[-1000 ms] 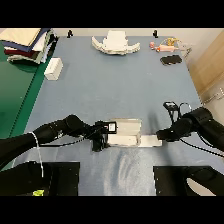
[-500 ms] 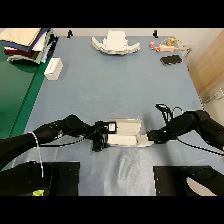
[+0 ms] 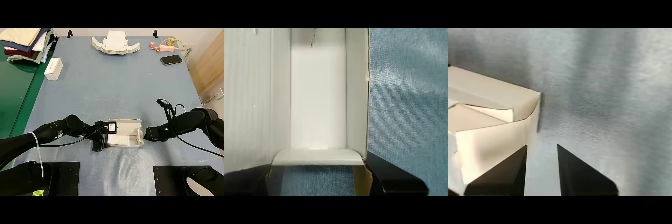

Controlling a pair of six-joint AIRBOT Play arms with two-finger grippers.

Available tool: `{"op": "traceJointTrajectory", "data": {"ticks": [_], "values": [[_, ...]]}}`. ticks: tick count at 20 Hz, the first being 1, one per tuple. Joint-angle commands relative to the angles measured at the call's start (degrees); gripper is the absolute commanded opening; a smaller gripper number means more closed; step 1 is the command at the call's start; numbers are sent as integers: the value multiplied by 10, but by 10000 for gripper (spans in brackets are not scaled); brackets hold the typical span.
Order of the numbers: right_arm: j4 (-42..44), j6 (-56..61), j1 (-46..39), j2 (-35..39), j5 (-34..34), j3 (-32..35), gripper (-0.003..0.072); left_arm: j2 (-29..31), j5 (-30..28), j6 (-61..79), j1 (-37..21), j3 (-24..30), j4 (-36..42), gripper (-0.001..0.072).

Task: Fold the box.

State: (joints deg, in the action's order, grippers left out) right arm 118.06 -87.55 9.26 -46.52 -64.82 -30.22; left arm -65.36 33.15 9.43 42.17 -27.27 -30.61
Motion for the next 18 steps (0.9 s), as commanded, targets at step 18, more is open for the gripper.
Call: {"op": "traceJointTrajectory", "data": {"ticks": [18], "values": [[-241,348,251,-116,1,-115,441,0,0,0,0,0,0,472]]}}
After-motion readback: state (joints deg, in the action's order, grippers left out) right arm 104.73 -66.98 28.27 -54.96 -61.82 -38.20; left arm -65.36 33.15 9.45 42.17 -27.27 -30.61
